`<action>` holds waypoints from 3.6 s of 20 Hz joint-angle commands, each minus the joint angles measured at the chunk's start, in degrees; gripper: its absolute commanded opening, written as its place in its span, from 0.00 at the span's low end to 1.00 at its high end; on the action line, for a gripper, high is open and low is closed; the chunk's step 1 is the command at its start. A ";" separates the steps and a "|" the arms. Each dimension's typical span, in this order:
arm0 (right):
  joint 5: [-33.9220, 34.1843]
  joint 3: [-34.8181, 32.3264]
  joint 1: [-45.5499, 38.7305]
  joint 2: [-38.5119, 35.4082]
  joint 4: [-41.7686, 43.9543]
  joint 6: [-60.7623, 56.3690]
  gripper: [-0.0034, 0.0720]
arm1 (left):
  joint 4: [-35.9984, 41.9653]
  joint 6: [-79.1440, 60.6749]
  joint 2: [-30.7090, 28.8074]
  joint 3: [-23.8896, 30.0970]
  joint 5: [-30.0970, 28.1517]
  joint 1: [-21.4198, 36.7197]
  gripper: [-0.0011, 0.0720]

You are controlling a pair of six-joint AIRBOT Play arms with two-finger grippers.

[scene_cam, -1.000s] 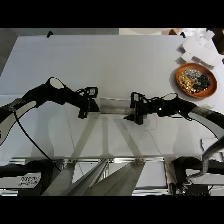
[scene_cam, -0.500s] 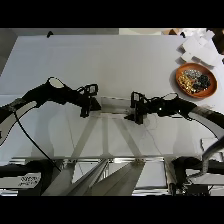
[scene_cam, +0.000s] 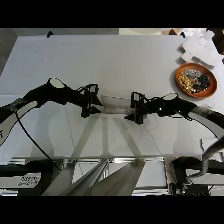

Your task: Fold the box and place the chain.

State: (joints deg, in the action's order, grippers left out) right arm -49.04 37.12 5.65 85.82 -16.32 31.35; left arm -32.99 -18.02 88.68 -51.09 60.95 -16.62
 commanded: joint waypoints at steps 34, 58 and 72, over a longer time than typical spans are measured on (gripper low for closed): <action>-0.07 0.04 0.04 0.02 0.00 0.00 0.62 | -19.50 73.75 -5.88 0.04 5.09 8.66 0.02; -0.07 0.04 0.04 0.02 0.02 0.00 0.62 | 3.19 65.18 0.28 0.17 8.98 3.98 0.07; -0.07 0.04 0.04 0.02 0.02 0.00 0.62 | -3.02 64.72 -7.08 0.20 2.40 -0.33 0.70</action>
State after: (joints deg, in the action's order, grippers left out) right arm -48.90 37.12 5.69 85.86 -16.36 31.35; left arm -34.09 46.76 82.02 -50.92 65.58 -15.57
